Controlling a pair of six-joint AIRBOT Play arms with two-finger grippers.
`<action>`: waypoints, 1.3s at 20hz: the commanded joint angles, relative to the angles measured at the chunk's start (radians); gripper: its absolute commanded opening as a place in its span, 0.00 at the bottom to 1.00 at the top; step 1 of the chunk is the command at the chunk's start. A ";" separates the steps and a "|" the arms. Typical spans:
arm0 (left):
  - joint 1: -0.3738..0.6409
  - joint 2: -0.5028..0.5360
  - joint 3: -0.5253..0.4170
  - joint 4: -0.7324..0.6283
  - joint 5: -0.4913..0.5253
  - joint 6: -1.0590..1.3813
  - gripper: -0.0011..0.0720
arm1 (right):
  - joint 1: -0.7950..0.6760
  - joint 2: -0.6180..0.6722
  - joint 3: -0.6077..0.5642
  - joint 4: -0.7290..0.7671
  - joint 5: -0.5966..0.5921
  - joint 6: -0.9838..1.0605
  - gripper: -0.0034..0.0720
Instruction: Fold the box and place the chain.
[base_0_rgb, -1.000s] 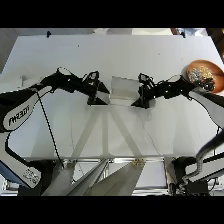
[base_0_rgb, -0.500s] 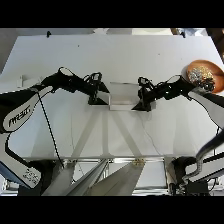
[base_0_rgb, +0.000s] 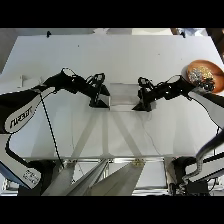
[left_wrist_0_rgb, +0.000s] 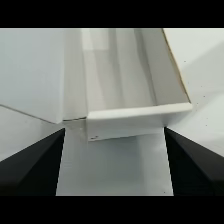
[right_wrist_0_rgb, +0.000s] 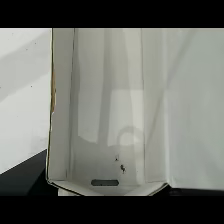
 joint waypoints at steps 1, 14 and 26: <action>-0.002 0.001 0.001 0.060 -0.014 -0.095 0.98 | 0.000 0.001 0.001 -0.002 0.001 0.000 0.49; -0.043 0.000 0.001 -0.003 -0.031 -0.204 0.98 | 0.000 0.001 0.001 -0.001 0.002 0.001 0.49; -0.020 0.030 0.001 0.012 -0.014 -0.204 0.98 | 0.000 0.001 0.001 -0.001 0.008 0.001 0.49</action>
